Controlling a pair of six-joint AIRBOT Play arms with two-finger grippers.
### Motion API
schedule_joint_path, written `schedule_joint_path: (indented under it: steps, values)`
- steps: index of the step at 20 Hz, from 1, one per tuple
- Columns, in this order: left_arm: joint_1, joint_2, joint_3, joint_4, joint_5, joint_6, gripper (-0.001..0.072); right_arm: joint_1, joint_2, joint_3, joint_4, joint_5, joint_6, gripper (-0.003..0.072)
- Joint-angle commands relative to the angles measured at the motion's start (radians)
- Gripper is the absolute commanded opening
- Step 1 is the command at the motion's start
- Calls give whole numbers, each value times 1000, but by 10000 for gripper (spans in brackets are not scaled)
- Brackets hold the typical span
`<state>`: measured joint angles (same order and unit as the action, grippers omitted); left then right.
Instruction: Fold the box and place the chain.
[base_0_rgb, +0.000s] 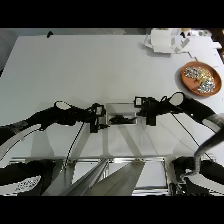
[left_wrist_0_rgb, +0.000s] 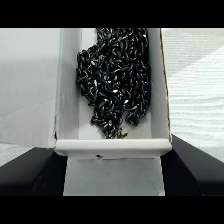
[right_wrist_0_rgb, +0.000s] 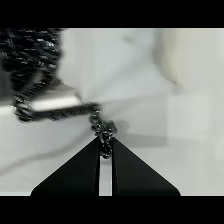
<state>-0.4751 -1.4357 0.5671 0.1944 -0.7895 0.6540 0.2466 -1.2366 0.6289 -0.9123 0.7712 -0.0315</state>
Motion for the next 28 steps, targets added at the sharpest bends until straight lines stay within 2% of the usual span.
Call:
schedule_joint_path:
  steps: [1, 4, 6, 9, 11, 14, 18, 20, 24, 27, 28]
  values:
    - [0, 0, 1, 0, 0, 0, 52, -38, 120, 0, -1, 19, 89, 16]
    - [0, 0, 1, 0, 0, 0, 52, -84, 275, 0, 24, 37, 239, 16]
    - [0, 0, 1, 0, 0, 0, 52, -87, 376, 0, 56, 73, 267, 17]
    - [0, 0, 1, 0, 0, 0, 52, -87, 481, 0, 206, 204, 267, 17]
    - [0, 0, 1, 0, 0, 0, 52, -77, 496, 0, 315, 280, 267, 16]
    - [0, 0, 1, 0, 0, 0, 52, 14, 485, 0, 392, 247, 269, 17]
    - [0, 0, 1, 0, 0, 0, 52, 229, 405, 0, 396, -18, 323, 17]
    - [0, 0, 1, 0, 0, 0, 52, 318, 325, 0, 388, -101, 323, 17]
    - [0, 0, 1, 0, 0, 0, 52, 349, 186, 0, 383, -140, 370, 17]
    - [0, 0, 1, 0, 0, 0, 52, 351, 143, 1, 361, -116, 376, 21]
    - [0, 0, 1, 0, 0, 0, 52, 351, 141, 1, 356, -111, 378, 48]
